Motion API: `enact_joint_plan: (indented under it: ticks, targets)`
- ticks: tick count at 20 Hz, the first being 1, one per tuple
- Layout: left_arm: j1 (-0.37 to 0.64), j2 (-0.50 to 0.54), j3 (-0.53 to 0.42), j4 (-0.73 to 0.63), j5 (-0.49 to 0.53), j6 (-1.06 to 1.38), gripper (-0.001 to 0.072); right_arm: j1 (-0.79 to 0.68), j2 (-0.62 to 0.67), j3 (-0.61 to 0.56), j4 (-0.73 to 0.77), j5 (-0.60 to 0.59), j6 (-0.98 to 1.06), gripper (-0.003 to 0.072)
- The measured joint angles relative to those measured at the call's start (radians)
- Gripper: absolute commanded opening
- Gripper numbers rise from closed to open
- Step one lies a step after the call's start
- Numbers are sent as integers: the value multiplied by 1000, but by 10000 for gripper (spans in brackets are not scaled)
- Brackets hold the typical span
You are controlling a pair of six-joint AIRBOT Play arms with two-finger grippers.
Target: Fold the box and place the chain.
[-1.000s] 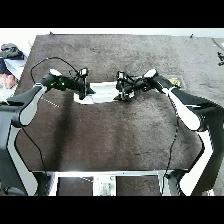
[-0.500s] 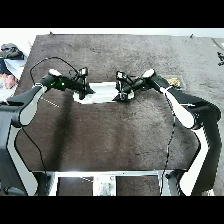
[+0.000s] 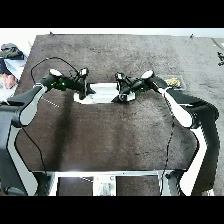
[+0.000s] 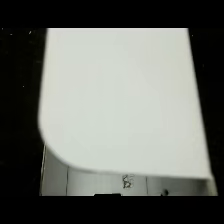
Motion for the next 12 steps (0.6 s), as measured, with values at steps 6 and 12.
enact_joint_plan:
  ticks: [6,12]
  targets:
    - [0,0,0,2,1,0,13,-9,-10,0,2,10,0,589]
    - [0,0,0,2,1,1,13,-9,-11,0,-18,4,-3,587]
